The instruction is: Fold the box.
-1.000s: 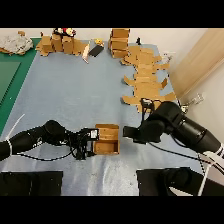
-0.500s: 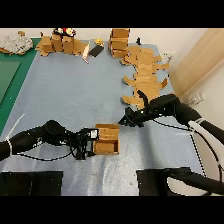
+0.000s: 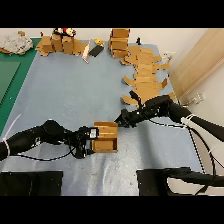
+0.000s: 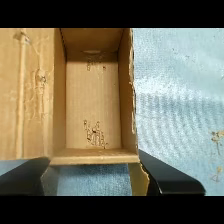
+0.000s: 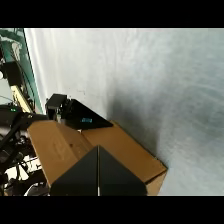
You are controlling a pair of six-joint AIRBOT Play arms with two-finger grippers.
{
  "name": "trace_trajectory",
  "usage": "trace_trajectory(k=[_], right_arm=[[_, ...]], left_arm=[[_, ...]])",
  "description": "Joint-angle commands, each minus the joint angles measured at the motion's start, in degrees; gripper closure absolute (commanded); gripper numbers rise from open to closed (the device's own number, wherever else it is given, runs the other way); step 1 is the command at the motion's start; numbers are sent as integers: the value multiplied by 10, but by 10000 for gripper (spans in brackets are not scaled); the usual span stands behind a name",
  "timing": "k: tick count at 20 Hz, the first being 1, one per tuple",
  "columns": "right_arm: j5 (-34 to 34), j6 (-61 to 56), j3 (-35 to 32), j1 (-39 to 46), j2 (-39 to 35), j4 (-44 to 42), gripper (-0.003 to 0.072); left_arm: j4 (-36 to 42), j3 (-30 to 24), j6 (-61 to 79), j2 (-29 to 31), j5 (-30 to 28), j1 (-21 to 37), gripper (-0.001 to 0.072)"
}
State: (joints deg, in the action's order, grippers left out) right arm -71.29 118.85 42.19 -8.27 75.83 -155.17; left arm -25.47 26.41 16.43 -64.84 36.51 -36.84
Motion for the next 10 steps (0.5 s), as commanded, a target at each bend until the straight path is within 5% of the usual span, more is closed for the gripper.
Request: trace_trajectory(k=[1,10], right_arm=[[-14,18,1,-22,2,-7,682],[-75,93,1,-80,-15,-1,681]], left_arm=[[-18,1,-26,12,-3,1,181],[-33,-1,-30,-4,-4,2,181]])
